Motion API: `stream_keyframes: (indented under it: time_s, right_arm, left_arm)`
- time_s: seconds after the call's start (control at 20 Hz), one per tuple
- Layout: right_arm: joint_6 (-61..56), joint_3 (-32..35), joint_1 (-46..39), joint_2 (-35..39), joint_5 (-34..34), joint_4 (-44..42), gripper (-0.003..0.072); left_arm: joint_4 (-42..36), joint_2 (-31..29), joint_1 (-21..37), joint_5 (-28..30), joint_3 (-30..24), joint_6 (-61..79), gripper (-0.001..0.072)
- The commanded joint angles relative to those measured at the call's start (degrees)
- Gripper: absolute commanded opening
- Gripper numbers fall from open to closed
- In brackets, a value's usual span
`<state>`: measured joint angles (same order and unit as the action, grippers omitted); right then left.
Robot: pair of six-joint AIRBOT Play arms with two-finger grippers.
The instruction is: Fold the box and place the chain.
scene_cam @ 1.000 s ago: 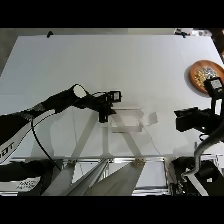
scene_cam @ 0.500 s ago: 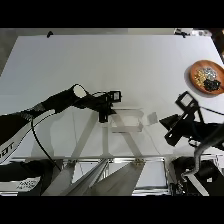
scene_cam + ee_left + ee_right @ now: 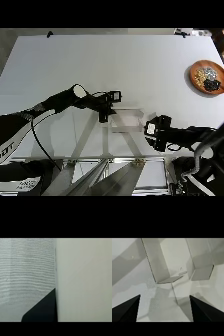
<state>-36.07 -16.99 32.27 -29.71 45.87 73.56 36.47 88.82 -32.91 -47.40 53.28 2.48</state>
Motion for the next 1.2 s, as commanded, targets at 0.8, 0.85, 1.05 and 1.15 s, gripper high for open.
stream_keyframes:
  time_s: [0.8, 0.85, 1.05, 1.15]
  right_arm:
    - [21.11, 1.09, -3.50, -14.03, -15.82, -14.49, 0.0696]
    - [23.23, 0.85, -3.48, -14.05, -15.19, -16.02, 0.0694]
    - [29.79, -0.17, -5.27, -14.14, -14.71, -20.22, 0.0694]
    - [32.87, -0.68, -8.02, -14.19, -13.00, -21.94, 0.0694]
  left_arm:
    - [0.02, -0.02, -0.04, 0.02, 0.07, 0.02, 0.0013]
    - [0.00, -0.02, -0.04, 0.02, 0.07, 0.02, 0.0013]
    - [0.02, -0.02, -0.04, 0.02, 0.07, 0.02, 0.0013]
    - [0.00, -0.02, -0.04, 0.02, 0.07, 0.02, 0.0013]
